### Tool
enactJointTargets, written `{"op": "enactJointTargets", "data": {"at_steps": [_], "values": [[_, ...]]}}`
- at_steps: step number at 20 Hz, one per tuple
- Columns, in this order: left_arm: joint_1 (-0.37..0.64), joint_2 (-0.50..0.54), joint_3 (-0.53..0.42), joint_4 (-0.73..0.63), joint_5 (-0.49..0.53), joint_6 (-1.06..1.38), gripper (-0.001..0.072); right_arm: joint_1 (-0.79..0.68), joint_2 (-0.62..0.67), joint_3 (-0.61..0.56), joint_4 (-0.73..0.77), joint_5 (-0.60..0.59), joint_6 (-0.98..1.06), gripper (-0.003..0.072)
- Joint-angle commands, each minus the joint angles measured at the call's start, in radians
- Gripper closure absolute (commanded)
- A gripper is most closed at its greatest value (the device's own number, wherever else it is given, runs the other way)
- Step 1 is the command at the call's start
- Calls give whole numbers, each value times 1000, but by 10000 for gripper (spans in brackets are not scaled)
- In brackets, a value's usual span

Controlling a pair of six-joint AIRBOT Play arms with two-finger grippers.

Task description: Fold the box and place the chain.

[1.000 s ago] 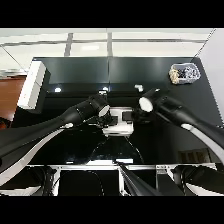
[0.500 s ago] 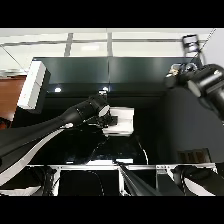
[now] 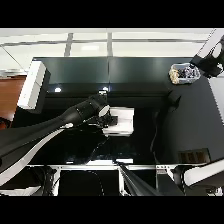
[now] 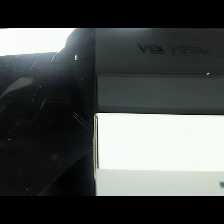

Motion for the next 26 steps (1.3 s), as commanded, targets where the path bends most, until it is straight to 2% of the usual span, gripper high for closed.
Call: {"op": "enactJointTargets", "data": {"at_steps": [1, 3, 16, 17, 18, 19, 23, 26], "values": [[0, 0, 1, 0, 3, 0, 685, -46, -228, 290, 82, 105, 30, -24], [0, 0, 1, 0, 0, 0, 685, -46, -254, 291, 91, 60, 50, -24], [0, 0, 1, 0, -18, 0, 685, -48, -311, 288, 84, 0, 49, -21], [0, 0, 1, 0, -18, 0, 685, -48, -311, 286, 85, 1, 46, 104], [0, 0, 1, 0, -18, 0, 685, -48, -311, 286, 85, 9, 44, 152], [0, 0, 1, 0, -18, 0, 685, -48, -311, 286, 85, 13, 43, 155], [0, 0, 1, 0, -23, 0, 685, -53, -304, 286, 142, 49, -24, 673], [0, 0, 1, 0, -25, 0, 685, -58, -236, 286, 140, 57, -87, 672]]}}
